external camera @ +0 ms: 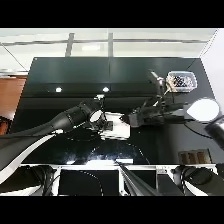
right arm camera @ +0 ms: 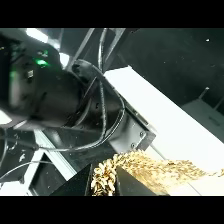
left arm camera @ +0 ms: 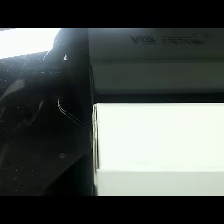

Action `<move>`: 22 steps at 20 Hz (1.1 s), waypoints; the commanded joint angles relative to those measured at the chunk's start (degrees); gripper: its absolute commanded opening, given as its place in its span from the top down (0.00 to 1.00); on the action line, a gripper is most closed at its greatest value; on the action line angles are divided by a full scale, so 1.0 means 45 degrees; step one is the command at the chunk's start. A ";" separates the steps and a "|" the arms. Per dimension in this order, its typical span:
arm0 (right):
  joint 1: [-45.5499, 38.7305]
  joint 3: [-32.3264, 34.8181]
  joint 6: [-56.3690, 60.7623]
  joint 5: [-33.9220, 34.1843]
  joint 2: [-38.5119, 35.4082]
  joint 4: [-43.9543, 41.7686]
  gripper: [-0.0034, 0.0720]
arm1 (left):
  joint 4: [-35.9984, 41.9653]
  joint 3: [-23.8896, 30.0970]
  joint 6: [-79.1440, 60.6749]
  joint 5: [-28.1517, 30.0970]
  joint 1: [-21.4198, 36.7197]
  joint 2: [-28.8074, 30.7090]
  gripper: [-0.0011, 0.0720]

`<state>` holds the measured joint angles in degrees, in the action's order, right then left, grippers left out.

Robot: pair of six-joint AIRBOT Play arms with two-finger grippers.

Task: Fold the box and place the chain.

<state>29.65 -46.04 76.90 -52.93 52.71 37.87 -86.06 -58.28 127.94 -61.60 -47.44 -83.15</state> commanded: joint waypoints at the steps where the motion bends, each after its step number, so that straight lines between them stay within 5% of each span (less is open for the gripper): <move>1: 0.0427 0.0262 0.0053 0.0729 0.0860 -0.0180 0.94 | 0.0000 0.0000 -0.0005 0.0000 0.0005 0.0005 0.94; 8: 0.0447 0.0262 0.0053 0.0899 0.1593 -0.0010 0.92 | 0.0000 0.0000 -0.0005 0.0005 0.0005 0.0005 0.94; 9: 0.0447 0.0262 0.0058 0.0855 0.1593 -0.0019 0.83 | 0.0000 0.0000 -0.0005 0.0005 0.0005 0.0005 0.94; 10: 0.0432 0.0257 0.0063 0.0709 0.1588 -0.0019 0.46 | 0.0000 0.0000 -0.0005 0.0005 0.0005 0.0005 0.94; 11: 0.0253 0.0233 0.0058 0.0364 0.1564 -0.0029 0.41 | 0.0000 0.0000 -0.0005 0.0005 0.0005 0.0005 0.94; 16: -0.3177 0.0078 0.0058 -0.1647 0.0359 0.1817 0.42 | 0.0000 0.0000 -0.0005 0.0000 0.0005 0.0005 0.94; 20: -0.5372 0.0495 0.3458 0.1078 0.0627 0.6912 0.41 | 0.0000 0.0000 -0.0005 0.0005 0.0005 0.0005 0.94; 21: -0.5571 0.0641 0.4707 0.1928 0.0918 0.7888 0.31 | 0.0000 0.0000 0.0000 0.0010 0.0005 0.0005 0.94; 22: -0.5693 0.0636 0.5085 0.2545 0.1428 0.8223 0.00 | 0.0000 0.0000 -0.0005 0.0010 0.0005 0.0005 0.94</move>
<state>8.23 -44.12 88.40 -50.39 56.62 61.65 -86.06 -58.28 127.94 -61.60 -47.44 -83.15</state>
